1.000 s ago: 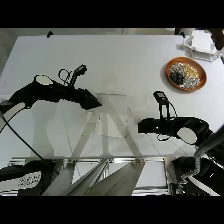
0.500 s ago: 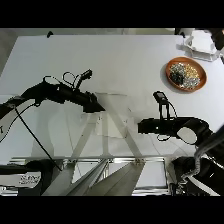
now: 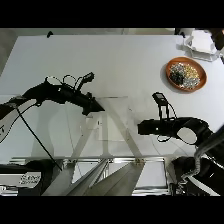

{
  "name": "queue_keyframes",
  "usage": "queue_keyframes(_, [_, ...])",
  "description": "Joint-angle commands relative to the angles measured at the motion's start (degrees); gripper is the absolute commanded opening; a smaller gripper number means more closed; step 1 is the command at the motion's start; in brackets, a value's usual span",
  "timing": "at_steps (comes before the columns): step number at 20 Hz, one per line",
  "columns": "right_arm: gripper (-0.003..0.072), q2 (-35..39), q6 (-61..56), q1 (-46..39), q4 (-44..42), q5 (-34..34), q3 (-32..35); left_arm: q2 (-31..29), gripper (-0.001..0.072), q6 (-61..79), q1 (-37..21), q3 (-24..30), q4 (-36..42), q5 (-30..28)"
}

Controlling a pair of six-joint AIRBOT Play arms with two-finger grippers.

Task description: Fold the box and place the chain.

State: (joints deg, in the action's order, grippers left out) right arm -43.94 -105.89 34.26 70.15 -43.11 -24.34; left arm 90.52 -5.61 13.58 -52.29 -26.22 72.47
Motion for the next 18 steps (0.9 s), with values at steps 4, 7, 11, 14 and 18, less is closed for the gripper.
queue_keyframes(4, [0.0117,0.92,-0.11,0.00,0.13,-0.85,-0.22,-4.33,-0.0004,-0.35,0.22,-0.04,-4.87,0.15])
queue_keyframes(7, [0.0241,3.85,-0.07,0.00,1.05,-2.80,-1.53,-8.85,-0.0005,-0.68,1.31,-0.04,-4.96,-1.09])
queue_keyframes(11, [0.0241,10.47,-0.07,0.02,4.72,-9.57,-5.46,-13.81,-0.0005,-2.32,5.97,-0.02,-5.38,-1.27])
queue_keyframes(14, [0.0241,17.22,-0.13,0.02,7.26,-16.04,-7.26,-15.89,-0.0006,-2.34,11.65,0.20,-5.46,-3.41])
queue_keyframes(18, [0.0241,25.77,-0.17,0.02,7.76,-24.24,-7.32,-20.09,-0.0006,-2.10,18.60,4.07,-6.80,-16.61])
